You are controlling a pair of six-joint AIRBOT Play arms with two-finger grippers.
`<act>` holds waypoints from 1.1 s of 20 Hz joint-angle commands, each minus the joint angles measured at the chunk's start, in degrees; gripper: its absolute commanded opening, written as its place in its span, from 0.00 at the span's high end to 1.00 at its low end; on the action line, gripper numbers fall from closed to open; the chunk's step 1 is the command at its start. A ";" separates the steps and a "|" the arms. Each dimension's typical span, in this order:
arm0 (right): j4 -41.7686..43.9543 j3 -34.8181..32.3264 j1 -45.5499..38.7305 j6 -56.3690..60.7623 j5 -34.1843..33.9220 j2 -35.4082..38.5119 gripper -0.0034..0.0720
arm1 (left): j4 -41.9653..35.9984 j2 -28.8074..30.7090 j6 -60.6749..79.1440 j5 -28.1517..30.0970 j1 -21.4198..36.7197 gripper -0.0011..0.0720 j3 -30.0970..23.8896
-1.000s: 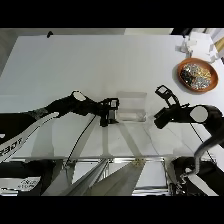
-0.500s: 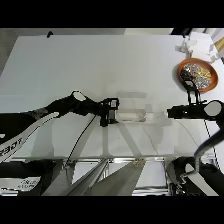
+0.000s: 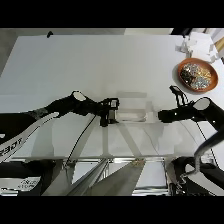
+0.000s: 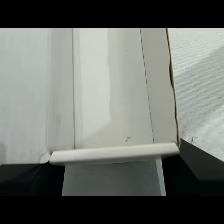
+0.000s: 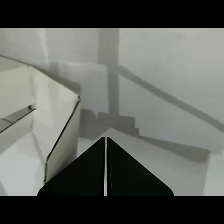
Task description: Fold the box and place the chain.
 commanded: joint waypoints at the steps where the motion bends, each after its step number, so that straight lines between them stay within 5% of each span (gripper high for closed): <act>1: 6.45 -0.07 1.53 -4.04 1.25 -1.79 0.93 | 0.00 0.04 0.02 0.02 0.02 0.89 0.04; 5: 11.37 -0.04 1.90 -6.75 2.75 -1.62 0.92 | 0.00 0.04 0.02 0.02 0.02 0.89 0.04; 8: 13.46 -0.04 1.90 -6.73 2.78 0.11 0.71 | 0.00 0.04 0.02 0.00 0.02 0.89 0.04; 14: 14.16 -0.04 1.90 -6.47 3.65 5.38 0.70 | 0.00 0.04 0.02 0.02 0.02 0.89 0.02; 16: 14.23 -0.04 1.90 -5.11 4.24 5.38 0.56 | 0.00 0.04 0.02 0.00 0.02 0.89 0.04; 22: 14.29 -0.04 1.92 -5.03 4.72 5.38 0.55 | 0.02 0.04 0.02 0.00 0.02 0.89 0.04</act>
